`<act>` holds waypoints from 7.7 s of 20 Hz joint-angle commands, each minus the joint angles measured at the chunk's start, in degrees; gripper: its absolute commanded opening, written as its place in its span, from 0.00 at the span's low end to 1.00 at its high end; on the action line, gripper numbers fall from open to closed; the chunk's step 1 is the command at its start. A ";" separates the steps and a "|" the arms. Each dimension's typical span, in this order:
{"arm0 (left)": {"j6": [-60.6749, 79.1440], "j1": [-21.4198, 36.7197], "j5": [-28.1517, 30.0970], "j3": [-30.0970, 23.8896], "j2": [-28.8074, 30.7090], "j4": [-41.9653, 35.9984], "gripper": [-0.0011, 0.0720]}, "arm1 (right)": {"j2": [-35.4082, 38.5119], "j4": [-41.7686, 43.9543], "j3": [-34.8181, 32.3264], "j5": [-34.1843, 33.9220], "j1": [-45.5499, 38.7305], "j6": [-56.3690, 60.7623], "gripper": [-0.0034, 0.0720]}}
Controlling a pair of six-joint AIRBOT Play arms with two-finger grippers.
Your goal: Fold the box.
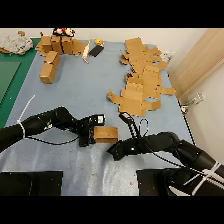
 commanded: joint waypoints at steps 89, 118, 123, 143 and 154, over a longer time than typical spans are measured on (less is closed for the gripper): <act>-34.29 44.28 21.22 3.39 5.44 8.90 0.72 | 2.58 -51.39 3.67 2.91 -12.98 59.78 0.05; -41.48 54.01 2.34 15.85 -1.42 15.28 0.97 | 2.58 -50.47 3.67 3.17 -12.98 59.76 0.05; -43.47 53.75 -6.25 17.99 5.44 16.55 0.97 | 2.58 -49.00 4.09 3.10 -12.98 59.71 0.05; -62.88 12.11 -13.90 17.97 2.62 11.37 0.03 | -29.33 -31.80 32.09 -12.46 -12.79 30.10 0.05; -63.19 12.17 -13.66 17.97 1.51 11.15 0.03 | -29.33 -32.17 32.24 -13.16 -12.83 30.14 0.05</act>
